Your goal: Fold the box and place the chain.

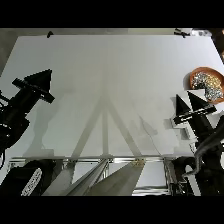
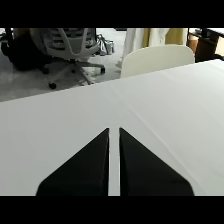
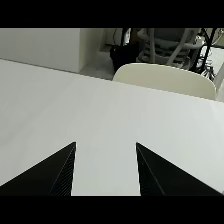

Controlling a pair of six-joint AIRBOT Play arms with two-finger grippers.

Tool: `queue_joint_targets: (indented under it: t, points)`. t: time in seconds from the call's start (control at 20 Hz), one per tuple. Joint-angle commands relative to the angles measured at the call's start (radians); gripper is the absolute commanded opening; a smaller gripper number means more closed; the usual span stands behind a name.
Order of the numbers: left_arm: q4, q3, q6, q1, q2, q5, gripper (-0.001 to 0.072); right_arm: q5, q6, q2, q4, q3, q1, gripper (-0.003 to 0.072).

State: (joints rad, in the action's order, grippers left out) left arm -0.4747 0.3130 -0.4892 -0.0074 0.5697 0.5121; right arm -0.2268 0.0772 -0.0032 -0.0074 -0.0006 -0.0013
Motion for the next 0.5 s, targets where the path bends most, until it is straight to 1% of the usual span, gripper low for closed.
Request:
queue_joint_targets:
  t: [0.0, 0.15, 0.2, 0.35, 0.45]
  points:
    - [-0.001, 0.000, -0.001, 0.000, 0.001, 0.000, 0.0071, 0.000, -0.001, 0.001, 0.000, -0.001, 0.000, 0.0413]
    - [-0.003, -0.001, 0.000, 0.000, 0.001, 0.000, 0.0071, -0.002, -0.002, 0.001, 0.002, 0.000, 0.000, 0.0414]
    - [-0.004, -0.001, 0.000, 0.000, 0.001, 0.000, 0.0071, -0.023, -0.002, 0.001, 0.019, 0.000, 0.000, 0.0414]
    - [-0.003, -0.001, 0.000, 0.000, 0.001, 0.000, 0.0071, -0.182, -0.001, 0.001, 0.021, 0.003, 0.000, 0.0414]
    - [-0.003, -0.001, 0.000, 0.000, 0.001, 0.000, 0.0071, -0.282, -0.005, 0.001, -0.017, 0.005, 0.000, 0.0416]
